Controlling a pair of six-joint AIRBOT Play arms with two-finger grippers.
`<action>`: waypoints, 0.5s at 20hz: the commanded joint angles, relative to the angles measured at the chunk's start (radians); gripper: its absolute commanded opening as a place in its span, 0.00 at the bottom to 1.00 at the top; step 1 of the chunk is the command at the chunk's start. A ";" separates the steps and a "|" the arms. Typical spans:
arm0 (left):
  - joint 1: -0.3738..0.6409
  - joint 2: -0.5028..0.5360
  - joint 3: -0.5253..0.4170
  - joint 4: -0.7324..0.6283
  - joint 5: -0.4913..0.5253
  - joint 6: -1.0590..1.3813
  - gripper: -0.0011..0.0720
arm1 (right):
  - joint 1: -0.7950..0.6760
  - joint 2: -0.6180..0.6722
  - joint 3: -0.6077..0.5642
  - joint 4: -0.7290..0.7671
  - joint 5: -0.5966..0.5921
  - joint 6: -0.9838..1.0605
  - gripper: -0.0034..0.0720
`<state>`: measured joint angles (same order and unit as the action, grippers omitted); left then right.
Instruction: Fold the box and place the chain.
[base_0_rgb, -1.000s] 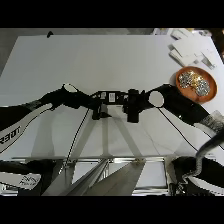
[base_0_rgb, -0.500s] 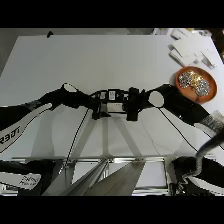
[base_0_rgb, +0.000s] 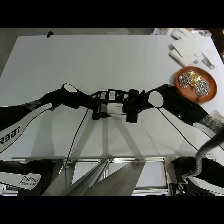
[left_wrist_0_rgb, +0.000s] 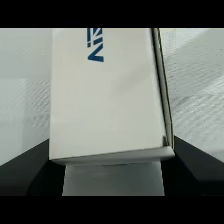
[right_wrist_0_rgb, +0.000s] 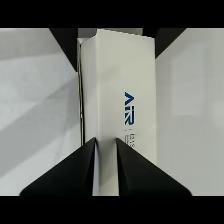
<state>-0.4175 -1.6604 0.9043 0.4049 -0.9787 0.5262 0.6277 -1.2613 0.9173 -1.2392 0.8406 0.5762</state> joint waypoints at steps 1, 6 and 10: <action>0.000 0.001 0.000 -0.005 0.010 -0.003 0.13 | 0.000 -0.001 -0.019 0.010 0.034 0.002 0.31; 0.000 0.001 0.000 -0.005 0.010 -0.003 0.13 | 0.000 -0.007 -0.020 0.016 0.032 0.002 0.31; 0.000 0.001 0.000 -0.005 0.010 -0.003 0.13 | 0.000 0.022 -0.019 0.018 0.031 0.003 0.49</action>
<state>-0.4183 -1.6604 0.9039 0.4011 -0.9741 0.5240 0.6270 -1.2556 0.8974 -1.2343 0.8780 0.5789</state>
